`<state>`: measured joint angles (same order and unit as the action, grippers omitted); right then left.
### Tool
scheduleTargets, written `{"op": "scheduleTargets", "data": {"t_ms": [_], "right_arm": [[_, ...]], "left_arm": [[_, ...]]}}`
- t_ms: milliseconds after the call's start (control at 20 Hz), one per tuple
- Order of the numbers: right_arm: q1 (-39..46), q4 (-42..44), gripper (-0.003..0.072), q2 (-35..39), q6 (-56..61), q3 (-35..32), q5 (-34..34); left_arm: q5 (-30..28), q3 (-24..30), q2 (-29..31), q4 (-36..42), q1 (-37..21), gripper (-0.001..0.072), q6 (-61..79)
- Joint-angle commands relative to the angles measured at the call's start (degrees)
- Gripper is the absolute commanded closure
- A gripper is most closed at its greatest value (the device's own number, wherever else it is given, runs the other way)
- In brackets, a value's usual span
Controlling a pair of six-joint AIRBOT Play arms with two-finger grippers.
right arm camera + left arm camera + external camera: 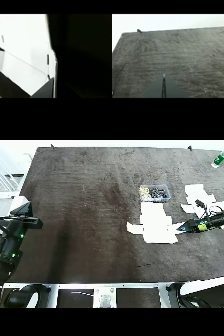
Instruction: Fold the box and place the chain.
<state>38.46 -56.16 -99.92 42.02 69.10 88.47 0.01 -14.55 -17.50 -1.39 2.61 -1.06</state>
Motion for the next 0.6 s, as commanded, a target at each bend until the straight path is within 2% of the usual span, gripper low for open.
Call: {"op": "scheduleTargets", "data": {"t_ms": [0,250,400,550], "right_arm": [[-0.15,4.35,0.0677,0.96,-1.2,-0.98,3.91],[-2.93,12.94,0.0677,9.84,-1.14,-12.5,0.87],[-10.16,23.63,0.0677,15.28,-2.56,-21.24,-5.38],[-19.93,32.7,0.0677,17.64,-3.26,-25.11,-13.66]], "left_arm": [[0.0,-0.02,0.04,-0.02,0.02,0.0689,0.02],[0.0,-0.04,0.04,0.0,0.02,0.0689,0.02],[0.0,-0.02,0.04,-0.02,0.02,0.0689,0.02],[0.0,-0.04,0.04,0.0,0.02,0.0689,0.04]]}}
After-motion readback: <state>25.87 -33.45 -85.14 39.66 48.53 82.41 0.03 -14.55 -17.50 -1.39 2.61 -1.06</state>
